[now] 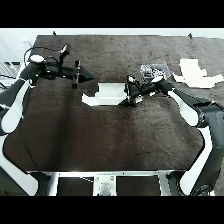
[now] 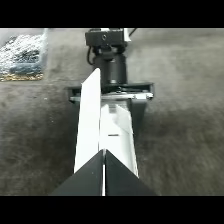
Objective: Fold the box and place the chain.
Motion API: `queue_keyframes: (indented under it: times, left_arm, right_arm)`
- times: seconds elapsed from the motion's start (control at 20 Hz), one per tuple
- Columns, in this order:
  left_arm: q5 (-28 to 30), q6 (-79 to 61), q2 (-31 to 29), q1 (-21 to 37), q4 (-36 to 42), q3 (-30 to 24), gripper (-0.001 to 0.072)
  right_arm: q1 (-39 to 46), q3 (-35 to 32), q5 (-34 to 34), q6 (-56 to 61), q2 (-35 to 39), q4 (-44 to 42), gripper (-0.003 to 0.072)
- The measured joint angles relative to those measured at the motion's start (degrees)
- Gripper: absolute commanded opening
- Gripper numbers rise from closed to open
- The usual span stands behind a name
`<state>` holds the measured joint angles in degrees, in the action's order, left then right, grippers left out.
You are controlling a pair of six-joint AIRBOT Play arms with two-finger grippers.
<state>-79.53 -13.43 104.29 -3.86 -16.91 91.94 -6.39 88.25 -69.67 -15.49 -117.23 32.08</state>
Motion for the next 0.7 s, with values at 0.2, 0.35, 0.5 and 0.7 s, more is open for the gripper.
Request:
queue_keyframes:
  times: [0.2, 0.35, 0.5, 0.7]
  left_arm:
    - [9.51, -1.92, -7.10, -4.24, -3.15, -10.38, 0.0017]
    - [10.62, -2.05, -8.85, -5.92, -5.81, -14.93, 0.0016]
    - [10.54, -0.81, -8.52, -6.88, -6.73, -16.85, 0.0017]
    - [12.70, 1.38, -5.77, -7.80, -6.80, -16.55, 0.0017]
  right_arm:
    - [0.00, 0.00, 0.00, 0.00, 0.00, 0.00, 0.0584]
    - [0.00, 0.00, 0.00, -0.02, 0.00, 0.00, 0.0585]
    - [0.00, 0.00, 0.00, -0.02, 0.00, 0.00, 0.0585]
    - [0.00, 0.00, -0.02, -0.02, 0.00, 0.00, 0.0585]
